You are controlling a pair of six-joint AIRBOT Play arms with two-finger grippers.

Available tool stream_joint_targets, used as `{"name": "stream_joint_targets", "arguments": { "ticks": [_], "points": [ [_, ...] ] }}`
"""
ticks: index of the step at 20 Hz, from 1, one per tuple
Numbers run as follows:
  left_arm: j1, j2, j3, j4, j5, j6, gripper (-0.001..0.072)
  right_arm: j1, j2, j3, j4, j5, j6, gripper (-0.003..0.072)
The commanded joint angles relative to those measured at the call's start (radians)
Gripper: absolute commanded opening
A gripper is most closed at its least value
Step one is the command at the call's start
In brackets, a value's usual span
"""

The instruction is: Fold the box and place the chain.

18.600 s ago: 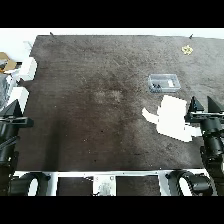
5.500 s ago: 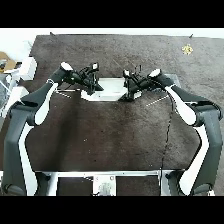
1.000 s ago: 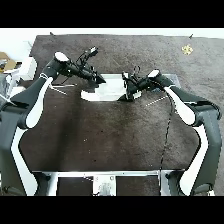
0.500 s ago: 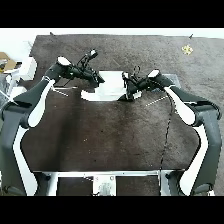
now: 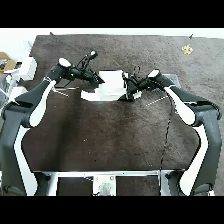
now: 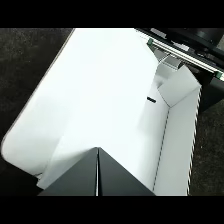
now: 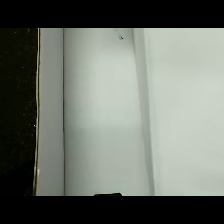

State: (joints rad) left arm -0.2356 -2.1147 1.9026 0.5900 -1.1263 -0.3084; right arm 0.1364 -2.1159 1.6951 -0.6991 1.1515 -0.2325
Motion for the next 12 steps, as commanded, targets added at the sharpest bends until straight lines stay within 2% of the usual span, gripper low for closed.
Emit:
{"name": "stream_joint_targets", "arguments": {
  "ticks": [1, 5, 12],
  "points": [
    [0.002, -0.008, -0.001, 0.077, 0.012, -0.065, 0.0012, 0.0, 0.0, 0.0, 0.0, 0.0, 0.0, 0.0419],
    [0.002, -0.039, -0.001, 0.087, 0.013, -0.106, 0.0012, 0.0, 0.0, 0.0, 0.0, 0.0, 0.0, 0.0419],
    [0.002, -0.011, 0.003, 0.083, 0.009, -0.105, 0.0012, 0.0, 0.0, 0.0, 0.0, 0.0, 0.0, 0.0419]
  ]
}}
